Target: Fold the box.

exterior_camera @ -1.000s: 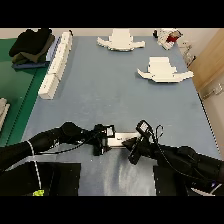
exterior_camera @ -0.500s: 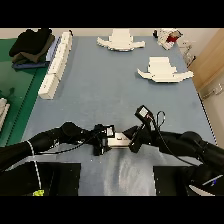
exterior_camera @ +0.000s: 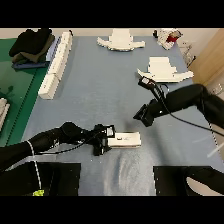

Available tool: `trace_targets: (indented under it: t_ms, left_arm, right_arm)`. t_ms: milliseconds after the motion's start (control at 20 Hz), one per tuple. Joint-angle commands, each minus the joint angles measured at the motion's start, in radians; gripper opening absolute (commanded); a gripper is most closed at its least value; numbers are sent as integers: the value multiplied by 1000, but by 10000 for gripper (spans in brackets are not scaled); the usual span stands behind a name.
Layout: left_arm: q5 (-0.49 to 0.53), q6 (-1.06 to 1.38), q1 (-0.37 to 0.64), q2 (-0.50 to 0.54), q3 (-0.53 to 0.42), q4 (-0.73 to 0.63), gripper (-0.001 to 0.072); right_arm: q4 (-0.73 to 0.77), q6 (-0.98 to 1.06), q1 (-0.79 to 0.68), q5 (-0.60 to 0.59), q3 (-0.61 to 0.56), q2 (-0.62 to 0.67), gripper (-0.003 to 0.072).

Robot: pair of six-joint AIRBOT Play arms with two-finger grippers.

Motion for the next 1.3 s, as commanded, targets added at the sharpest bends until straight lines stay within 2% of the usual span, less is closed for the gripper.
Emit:
trace_targets:
  t_ms: [0,200,550,1250]
  left_arm:
    - [0,0,0,0,0,0,446]
    - [0,0,0,0,0,0,446]
    - [0,0,0,0,0,0,446]
    - [-2,-1,0,2,4,0,446]
  right_arm:
    - [23,-104,-128,-199,152,-174,5]
    - [-8,-60,-170,-192,177,-249,5]
    - [-14,16,-170,-158,177,-250,5]
    - [-14,15,-170,-159,177,-250,5]
